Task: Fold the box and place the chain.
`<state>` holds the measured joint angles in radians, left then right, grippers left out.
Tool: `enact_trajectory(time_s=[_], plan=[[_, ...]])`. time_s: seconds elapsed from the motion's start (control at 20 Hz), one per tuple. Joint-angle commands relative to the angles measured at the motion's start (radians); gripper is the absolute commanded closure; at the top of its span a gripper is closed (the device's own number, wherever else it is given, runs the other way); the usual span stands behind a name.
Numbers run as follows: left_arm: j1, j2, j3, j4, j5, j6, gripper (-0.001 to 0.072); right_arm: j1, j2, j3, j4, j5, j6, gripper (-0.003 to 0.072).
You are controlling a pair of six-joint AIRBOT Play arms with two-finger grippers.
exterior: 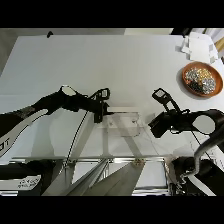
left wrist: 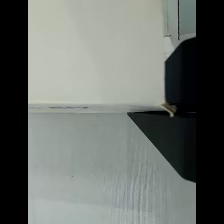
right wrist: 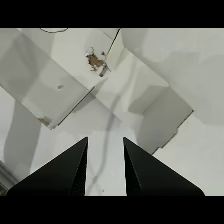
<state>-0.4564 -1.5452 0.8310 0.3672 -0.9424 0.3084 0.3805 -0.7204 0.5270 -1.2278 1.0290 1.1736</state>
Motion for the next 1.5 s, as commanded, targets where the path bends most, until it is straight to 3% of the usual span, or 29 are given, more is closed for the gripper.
enact_trajectory(time_s=[0.0, 0.5, 1.1, 1.15, 1.2, 1.45], plan=[[0.000, 0.000, 0.001, -0.015, 0.012, 0.003, 0.0701, 0.000, 0.000, 0.000, -0.006, 0.000, -0.007, 0.0454], [0.000, 0.000, 0.001, 0.065, 0.027, 0.003, 0.0701, 0.000, 0.000, 0.000, -0.006, 0.000, -0.007, 0.0454], [0.000, 0.000, 0.001, 0.064, 0.026, 0.002, 0.0698, 0.000, 0.000, 0.000, -0.005, 0.000, -0.008, 0.0458], [0.000, 0.001, 0.001, 0.064, 0.026, 0.002, 0.0698, 0.000, 0.000, 0.000, -0.002, 0.000, -0.016, 0.0520], [0.000, 0.001, 0.001, 0.064, 0.026, 0.002, 0.0698, 0.000, 0.000, 0.000, 0.006, -0.002, -0.051, 0.0667], [0.000, 0.000, 0.001, 0.064, 0.026, 0.002, 0.0698, 0.000, 0.000, 0.000, 0.074, -0.048, -0.174, 0.0671]])
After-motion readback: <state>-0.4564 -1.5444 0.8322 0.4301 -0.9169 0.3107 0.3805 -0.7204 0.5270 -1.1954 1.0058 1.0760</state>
